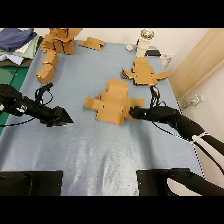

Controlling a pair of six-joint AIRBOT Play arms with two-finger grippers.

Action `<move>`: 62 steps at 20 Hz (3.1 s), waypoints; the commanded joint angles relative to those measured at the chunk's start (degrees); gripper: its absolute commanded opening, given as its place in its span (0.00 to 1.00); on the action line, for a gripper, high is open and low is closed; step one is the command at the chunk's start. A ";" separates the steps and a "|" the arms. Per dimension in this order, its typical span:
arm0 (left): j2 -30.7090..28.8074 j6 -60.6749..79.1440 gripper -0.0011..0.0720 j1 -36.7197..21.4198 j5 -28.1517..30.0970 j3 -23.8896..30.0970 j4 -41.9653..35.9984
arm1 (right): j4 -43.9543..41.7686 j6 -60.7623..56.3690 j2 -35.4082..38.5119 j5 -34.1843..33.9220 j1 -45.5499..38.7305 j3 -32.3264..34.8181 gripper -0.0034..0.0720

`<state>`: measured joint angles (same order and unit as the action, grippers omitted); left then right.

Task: Fold the box.

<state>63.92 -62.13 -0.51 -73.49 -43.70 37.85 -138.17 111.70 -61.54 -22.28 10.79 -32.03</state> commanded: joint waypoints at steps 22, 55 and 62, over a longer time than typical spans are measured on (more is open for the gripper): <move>8.72 8.90 0.72 -0.28 4.85 0.20 -1.88 | 24.55 -8.98 5.16 -26.25 13.25 1.88 0.04; 24.68 28.61 0.26 6.67 -7.26 0.50 -22.47 | 24.00 -11.87 11.50 -21.29 25.38 1.99 0.04; 24.65 40.59 0.03 7.34 -6.45 1.29 -23.26 | 27.06 -13.88 11.56 -21.66 25.11 1.70 0.45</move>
<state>88.58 -27.51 6.74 -80.23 -42.39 14.81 -113.62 99.57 -50.00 -43.55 36.07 -30.13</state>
